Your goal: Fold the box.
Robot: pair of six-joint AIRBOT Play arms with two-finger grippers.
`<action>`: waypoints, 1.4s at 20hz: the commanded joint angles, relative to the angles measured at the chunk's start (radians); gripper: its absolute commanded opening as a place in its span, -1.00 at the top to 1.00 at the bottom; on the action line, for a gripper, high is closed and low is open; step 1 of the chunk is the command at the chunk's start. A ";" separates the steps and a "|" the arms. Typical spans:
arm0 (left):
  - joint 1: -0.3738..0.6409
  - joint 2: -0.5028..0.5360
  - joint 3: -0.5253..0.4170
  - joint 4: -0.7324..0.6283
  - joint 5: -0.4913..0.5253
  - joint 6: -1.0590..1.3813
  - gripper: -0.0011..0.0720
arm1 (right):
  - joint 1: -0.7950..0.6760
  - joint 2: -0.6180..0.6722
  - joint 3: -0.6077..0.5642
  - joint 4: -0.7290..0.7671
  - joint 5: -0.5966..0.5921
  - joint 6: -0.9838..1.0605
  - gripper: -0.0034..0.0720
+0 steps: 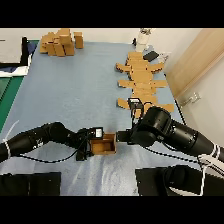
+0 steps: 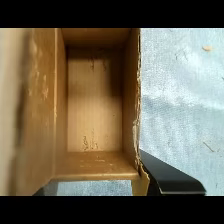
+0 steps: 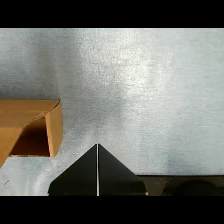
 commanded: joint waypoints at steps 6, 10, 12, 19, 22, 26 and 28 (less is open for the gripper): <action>-0.001 -0.021 0.001 -0.098 -0.003 0.100 -0.05 | -0.019 0.000 -0.014 -0.067 0.007 -0.004 0.91; -0.001 -0.020 0.001 -0.098 -0.003 0.100 -0.05 | -0.304 -0.007 -0.045 0.248 0.229 -0.410 0.91; -0.001 -0.020 0.001 -0.098 -0.002 0.098 -0.05 | -0.491 -0.065 -0.051 0.589 0.352 -0.797 0.91; -0.001 -0.020 0.002 -0.098 -0.002 0.092 -0.05 | -0.597 -0.360 -0.013 1.118 0.110 -1.558 0.90; -0.001 -0.020 0.002 -0.098 -0.002 0.092 -0.05 | -0.480 -0.327 -0.042 0.993 0.090 -1.569 0.91; -0.001 -0.020 0.002 -0.098 -0.002 0.092 -0.05 | -0.302 -0.198 -0.097 0.760 0.285 -1.522 0.91; -0.001 -0.020 0.002 -0.098 -0.002 0.092 -0.05 | -0.217 -0.114 -0.099 0.626 0.381 -1.462 0.91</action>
